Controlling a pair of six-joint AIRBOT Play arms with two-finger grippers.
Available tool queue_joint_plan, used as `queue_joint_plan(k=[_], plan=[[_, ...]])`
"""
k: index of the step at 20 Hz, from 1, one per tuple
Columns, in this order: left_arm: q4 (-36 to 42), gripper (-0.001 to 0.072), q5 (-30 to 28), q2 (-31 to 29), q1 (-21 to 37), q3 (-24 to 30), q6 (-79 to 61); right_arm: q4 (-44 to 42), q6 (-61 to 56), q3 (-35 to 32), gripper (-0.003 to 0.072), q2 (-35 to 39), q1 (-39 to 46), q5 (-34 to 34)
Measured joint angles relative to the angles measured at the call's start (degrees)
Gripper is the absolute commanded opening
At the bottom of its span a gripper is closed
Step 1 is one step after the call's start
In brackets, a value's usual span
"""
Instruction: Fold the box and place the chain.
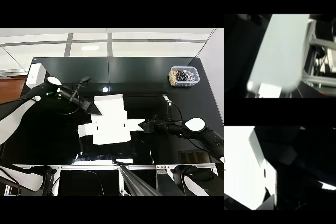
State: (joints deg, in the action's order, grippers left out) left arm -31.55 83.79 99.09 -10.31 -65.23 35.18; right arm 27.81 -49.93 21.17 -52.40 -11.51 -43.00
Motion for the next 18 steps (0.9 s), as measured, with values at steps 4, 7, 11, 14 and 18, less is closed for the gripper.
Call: queue_joint_plan(k=[4, 7, 11, 14, 18], plan=[[-4.35, 0.0328, 3.10, 1.57, -2.25, -2.43, -2.27, 0.04, 0.07, 0.00, 0.0015, 0.00, 0.00, -0.33], [-5.70, 0.0327, 4.44, 1.97, -2.95, -3.02, -3.28, 0.09, 0.11, 0.00, 0.0015, 0.00, 0.00, -0.37], [-6.67, 0.0213, 5.40, 2.14, -3.85, -3.28, -3.74, 0.13, 0.22, 0.00, 0.0015, 0.00, 0.00, -0.37], [-7.26, 0.0025, 4.79, 2.14, -4.28, -3.37, -3.98, 0.17, 0.24, 0.00, 0.0121, 0.00, 0.00, -0.31], [-7.48, 0.0021, 4.55, 1.88, -4.42, -4.44, -3.93, 1.99, 0.24, 2.69, 0.0713, -0.02, 1.64, -2.91]])
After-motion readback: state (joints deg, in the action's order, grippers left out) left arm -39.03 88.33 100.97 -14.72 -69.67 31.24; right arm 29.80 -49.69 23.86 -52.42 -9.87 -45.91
